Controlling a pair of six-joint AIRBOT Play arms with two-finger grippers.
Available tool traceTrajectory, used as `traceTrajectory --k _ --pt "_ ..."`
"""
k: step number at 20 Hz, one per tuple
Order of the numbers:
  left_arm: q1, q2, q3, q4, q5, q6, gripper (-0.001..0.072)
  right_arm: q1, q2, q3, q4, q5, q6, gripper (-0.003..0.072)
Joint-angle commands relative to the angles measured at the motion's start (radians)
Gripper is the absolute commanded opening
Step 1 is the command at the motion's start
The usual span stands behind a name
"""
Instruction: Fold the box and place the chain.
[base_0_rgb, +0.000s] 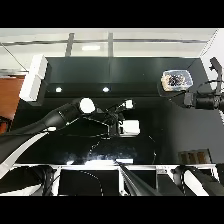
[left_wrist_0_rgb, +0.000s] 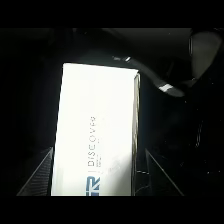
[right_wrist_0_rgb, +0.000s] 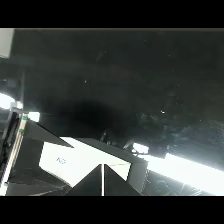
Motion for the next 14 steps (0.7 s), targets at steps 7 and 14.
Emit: traceTrajectory --k 7,14 --pt "-0.005 -0.031 0.013 0.008 -0.009 -0.004 0.0710 -0.001 0.001 0.001 0.000 -0.002 -0.008 0.0010" --pt "-0.008 -0.032 0.013 0.010 -0.023 -0.004 0.0710 -0.001 0.001 0.001 0.000 -0.002 -0.008 0.0010"
